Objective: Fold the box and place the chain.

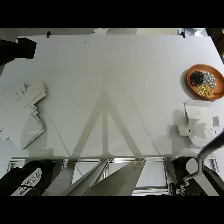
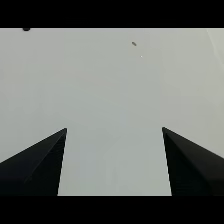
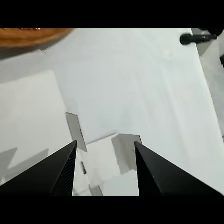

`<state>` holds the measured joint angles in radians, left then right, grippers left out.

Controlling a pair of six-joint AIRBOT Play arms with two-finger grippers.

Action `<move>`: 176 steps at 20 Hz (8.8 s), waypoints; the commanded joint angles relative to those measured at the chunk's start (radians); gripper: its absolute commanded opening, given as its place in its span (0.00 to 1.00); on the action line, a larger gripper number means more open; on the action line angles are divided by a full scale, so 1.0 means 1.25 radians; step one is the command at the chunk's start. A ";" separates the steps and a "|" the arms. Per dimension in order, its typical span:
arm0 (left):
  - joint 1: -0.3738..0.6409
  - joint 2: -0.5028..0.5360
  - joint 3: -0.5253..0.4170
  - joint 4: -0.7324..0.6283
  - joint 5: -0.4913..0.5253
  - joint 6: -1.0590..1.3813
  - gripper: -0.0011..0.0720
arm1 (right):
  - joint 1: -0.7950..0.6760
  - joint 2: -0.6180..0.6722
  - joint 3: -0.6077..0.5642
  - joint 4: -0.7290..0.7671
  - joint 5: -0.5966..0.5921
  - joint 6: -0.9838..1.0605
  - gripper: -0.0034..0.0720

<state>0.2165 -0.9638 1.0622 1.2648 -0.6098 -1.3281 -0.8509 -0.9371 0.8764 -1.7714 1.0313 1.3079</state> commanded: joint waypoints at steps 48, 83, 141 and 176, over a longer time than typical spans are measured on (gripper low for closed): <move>0.001 0.001 0.000 0.000 0.000 0.000 0.90 | 0.249 -0.179 0.054 0.785 0.187 -0.378 0.06; 0.001 0.001 0.000 0.000 0.000 0.000 0.90 | 0.573 -0.386 -0.070 0.939 -0.398 -0.548 0.06; -0.319 -0.847 0.551 -0.389 -0.446 0.504 0.22 | 0.573 -0.386 -0.070 0.939 -0.398 -0.548 0.06; -0.306 -0.752 0.551 -0.395 -0.644 0.874 0.02 | 0.573 -0.096 -0.070 0.850 -0.308 -0.547 0.49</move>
<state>-0.1673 -1.9297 1.7500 0.7723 -1.2999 -0.3546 -0.1349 -1.1656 0.7891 -0.6662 0.6304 0.6235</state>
